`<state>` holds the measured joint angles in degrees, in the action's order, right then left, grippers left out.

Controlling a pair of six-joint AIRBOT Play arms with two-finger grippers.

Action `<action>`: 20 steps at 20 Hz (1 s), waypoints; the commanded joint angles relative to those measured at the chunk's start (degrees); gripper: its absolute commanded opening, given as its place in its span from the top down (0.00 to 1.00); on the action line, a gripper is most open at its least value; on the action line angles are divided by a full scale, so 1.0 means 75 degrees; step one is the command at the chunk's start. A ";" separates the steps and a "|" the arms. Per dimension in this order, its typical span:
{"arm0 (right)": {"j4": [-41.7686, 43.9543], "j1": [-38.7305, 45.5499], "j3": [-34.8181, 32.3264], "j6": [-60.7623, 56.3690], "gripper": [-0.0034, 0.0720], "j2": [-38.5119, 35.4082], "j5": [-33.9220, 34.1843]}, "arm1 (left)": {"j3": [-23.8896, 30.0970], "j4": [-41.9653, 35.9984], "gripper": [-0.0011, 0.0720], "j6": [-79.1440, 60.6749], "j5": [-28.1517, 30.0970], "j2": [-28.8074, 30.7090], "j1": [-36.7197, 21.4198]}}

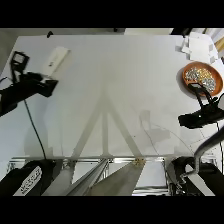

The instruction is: Fold the box and place the chain.

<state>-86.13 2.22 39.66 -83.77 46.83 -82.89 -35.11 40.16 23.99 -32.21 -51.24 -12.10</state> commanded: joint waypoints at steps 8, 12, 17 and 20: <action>0.0000 0.0006 0.0006 0.0000 0.93 -0.0003 -0.0003 | 0.0332 0.0997 0.98 0.1081 -0.0230 -0.0644 -0.2241; 0.0000 0.0006 0.0006 0.0000 0.93 -0.0003 -0.0003 | 0.0332 0.1000 0.98 0.1131 -0.0315 -0.1195 -0.2241; 0.0000 0.0006 0.0006 0.0000 0.93 -0.0003 -0.0003 | 0.0332 0.1521 0.98 0.1134 -0.0376 -0.1664 -0.2232; 0.0000 0.0006 0.0006 0.0000 0.93 -0.0003 -0.0003 | 0.0332 0.1545 0.98 0.1134 -0.0385 -0.1740 -0.2229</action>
<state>-86.13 2.24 39.66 -83.74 46.83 -82.91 -32.64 50.61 32.45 -34.89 -63.29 -28.80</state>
